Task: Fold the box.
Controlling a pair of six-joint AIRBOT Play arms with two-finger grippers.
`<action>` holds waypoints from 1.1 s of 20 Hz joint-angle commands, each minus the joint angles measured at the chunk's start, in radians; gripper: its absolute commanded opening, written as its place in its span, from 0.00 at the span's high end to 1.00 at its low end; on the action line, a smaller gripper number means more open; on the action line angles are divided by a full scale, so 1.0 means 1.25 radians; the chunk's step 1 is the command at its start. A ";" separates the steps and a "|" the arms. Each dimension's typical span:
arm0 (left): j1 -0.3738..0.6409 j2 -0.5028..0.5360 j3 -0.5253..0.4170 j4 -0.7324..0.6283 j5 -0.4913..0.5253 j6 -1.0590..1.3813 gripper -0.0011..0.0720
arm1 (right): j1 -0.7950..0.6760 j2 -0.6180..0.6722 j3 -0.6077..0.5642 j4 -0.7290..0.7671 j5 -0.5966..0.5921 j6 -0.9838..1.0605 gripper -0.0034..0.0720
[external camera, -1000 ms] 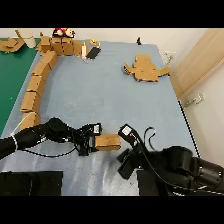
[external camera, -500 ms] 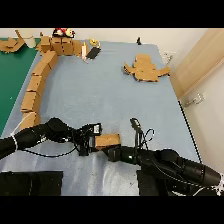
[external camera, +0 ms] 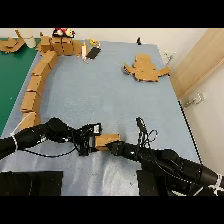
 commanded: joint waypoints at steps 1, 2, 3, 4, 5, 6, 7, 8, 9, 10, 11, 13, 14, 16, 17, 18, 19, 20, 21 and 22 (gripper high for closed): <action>0.000 0.000 0.000 0.000 0.000 0.000 0.17 | -0.005 -0.009 -0.005 -0.002 0.009 0.004 0.95; 0.000 0.000 0.000 0.000 0.000 0.000 0.17 | -0.009 -0.014 -0.005 -0.002 0.011 0.004 0.95; 0.000 0.000 0.000 0.000 0.000 0.000 0.17 | -0.009 -0.016 -0.005 -0.002 0.014 0.004 0.95; 0.000 0.000 0.000 0.000 0.000 0.000 0.17 | -0.009 -0.021 -0.005 -0.002 0.018 0.004 0.95; 0.000 0.000 0.000 0.000 0.000 0.000 0.17 | -0.009 -0.025 -0.005 -0.002 0.018 0.004 0.95; 0.000 0.000 0.000 0.000 0.000 0.000 0.17 | -0.009 -0.029 -0.005 -0.002 0.017 0.004 0.95; 0.000 0.000 0.000 0.000 0.000 0.000 0.17 | -0.009 -0.032 -0.006 -0.002 0.018 0.004 0.95; 0.000 0.000 0.000 0.000 0.000 0.000 0.17 | -0.009 -0.036 -0.007 -0.002 0.019 0.004 0.95; 0.000 0.000 0.000 0.000 0.000 0.000 0.17 | -0.009 -0.040 -0.007 -0.002 0.019 0.004 0.95; 0.000 0.000 0.000 0.000 0.000 0.000 0.17 | -0.009 -0.043 -0.007 -0.002 0.019 0.004 0.95; 0.000 0.000 0.000 0.000 0.000 0.000 0.17 | -0.009 -0.047 -0.007 -0.002 0.020 0.004 0.95; 0.000 0.000 0.000 0.000 0.000 0.000 0.17 | -0.009 -0.056 -0.007 -0.002 0.020 0.004 0.95; 0.000 0.000 0.000 0.000 0.000 0.000 0.17 | -0.009 -0.059 -0.007 -0.002 0.020 0.004 0.95; 0.000 0.000 0.000 0.000 0.000 0.000 0.17 | -0.009 -0.063 -0.007 -0.002 0.023 0.005 0.95; 0.000 0.000 0.000 0.000 0.000 0.000 0.17 | -0.009 -0.063 -0.007 -0.002 0.024 0.005 0.95; 0.000 0.000 0.000 0.000 0.000 0.000 0.17 | -0.009 -0.063 -0.007 -0.002 0.025 0.004 0.95; 0.000 0.000 0.000 0.000 0.000 0.000 0.17 | -0.009 -0.063 -0.007 -0.002 0.026 0.005 0.95; 0.000 0.000 0.000 0.000 0.000 0.000 0.17 | -0.009 -0.063 -0.007 -0.002 0.028 0.005 0.95; 0.000 0.000 0.000 0.000 0.000 0.000 0.17 | -0.009 -0.063 -0.007 -0.002 0.030 0.010 0.95; 0.000 0.000 0.000 0.000 0.000 0.000 0.17 | -0.009 -0.062 -0.007 -0.002 0.031 0.010 0.95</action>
